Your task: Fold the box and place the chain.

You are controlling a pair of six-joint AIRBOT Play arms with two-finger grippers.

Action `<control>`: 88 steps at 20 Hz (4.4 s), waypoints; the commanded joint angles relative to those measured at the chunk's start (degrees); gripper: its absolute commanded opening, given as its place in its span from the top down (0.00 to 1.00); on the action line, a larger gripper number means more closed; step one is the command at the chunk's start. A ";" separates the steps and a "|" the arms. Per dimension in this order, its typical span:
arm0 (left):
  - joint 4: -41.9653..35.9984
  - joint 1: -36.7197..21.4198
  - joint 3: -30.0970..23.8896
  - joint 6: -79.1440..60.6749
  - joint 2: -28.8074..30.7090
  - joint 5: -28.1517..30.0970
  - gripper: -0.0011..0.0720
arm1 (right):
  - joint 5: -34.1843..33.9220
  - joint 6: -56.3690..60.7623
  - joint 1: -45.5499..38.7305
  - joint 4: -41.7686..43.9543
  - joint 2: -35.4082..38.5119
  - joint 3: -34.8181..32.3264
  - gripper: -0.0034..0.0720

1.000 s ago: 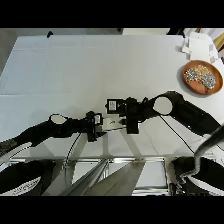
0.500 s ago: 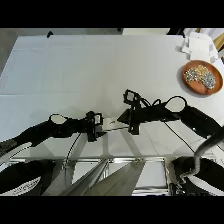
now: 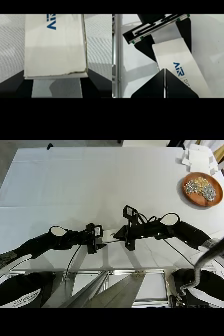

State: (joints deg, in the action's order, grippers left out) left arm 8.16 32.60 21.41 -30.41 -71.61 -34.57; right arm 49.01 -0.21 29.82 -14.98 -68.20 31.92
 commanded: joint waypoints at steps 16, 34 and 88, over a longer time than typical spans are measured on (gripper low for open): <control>0.00 0.00 -0.02 -0.02 0.02 0.02 0.89 | -0.17 4.26 0.59 -7.43 -3.76 -0.11 0.94; 0.00 0.00 -0.02 -0.02 0.02 0.00 0.89 | -5.95 4.92 2.91 -5.27 6.67 0.59 0.94; 13.31 -27.80 -0.02 36.30 26.58 13.11 0.98 | 32.46 83.76 -36.96 -71.56 17.35 4.55 0.94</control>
State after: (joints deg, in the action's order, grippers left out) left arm 12.82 13.47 21.34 -5.91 -50.76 -23.90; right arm 81.47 83.55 -7.11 -86.54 -50.85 36.40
